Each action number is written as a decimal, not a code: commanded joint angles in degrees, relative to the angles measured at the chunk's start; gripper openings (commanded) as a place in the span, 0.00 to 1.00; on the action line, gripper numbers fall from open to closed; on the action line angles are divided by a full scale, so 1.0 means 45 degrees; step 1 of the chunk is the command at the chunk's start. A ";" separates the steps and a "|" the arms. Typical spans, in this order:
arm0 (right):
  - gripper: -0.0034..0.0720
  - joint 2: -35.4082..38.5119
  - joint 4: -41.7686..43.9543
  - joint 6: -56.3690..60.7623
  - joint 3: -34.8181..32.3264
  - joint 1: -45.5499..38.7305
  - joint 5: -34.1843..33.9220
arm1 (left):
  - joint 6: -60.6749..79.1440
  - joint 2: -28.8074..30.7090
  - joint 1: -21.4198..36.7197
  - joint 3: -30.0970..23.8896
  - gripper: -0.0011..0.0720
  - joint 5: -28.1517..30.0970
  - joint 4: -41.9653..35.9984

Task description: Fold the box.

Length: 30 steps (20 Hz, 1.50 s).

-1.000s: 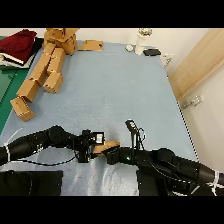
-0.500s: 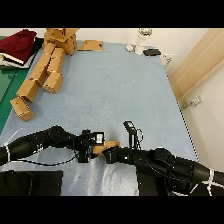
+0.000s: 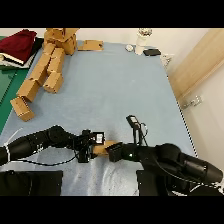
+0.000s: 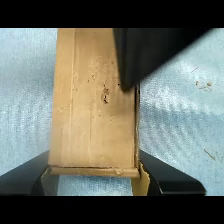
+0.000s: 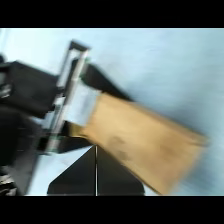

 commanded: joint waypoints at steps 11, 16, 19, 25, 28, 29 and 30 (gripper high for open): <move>0.05 0.0597 -0.3993 0.3172 0.2550 -0.4090 -0.7873 | 0.0010 -0.0010 -0.0024 0.0000 0.80 0.0107 0.0000; 0.05 0.0593 -0.4187 0.3672 0.2550 -0.4095 -0.7864 | -0.0005 -0.0010 -0.0019 0.0000 0.80 0.0121 -0.0840; 0.05 0.0593 -0.4430 0.3750 0.2550 -0.4095 -0.7868 | -0.0170 0.0073 -0.0010 0.0005 0.76 0.0389 -0.1569; 0.05 0.0593 -0.4425 0.3750 0.2545 -0.4095 -0.7868 | -0.4376 0.1025 0.0311 -0.0005 0.76 0.5134 -0.1321; 0.05 0.0593 -0.4415 0.3745 0.2550 -0.4090 -0.7878 | -0.5785 0.1127 0.2229 -0.0015 0.77 0.5678 -0.1326; 0.05 0.0597 -0.4410 0.3745 0.2550 -0.4090 -0.7883 | -0.6431 0.1127 0.3254 -0.0034 0.76 0.5678 -0.1331; 0.05 0.0597 -0.4410 0.3740 0.2550 -0.4085 -0.7883 | -0.6975 0.1127 0.4289 -0.0039 0.76 0.5678 -0.1331</move>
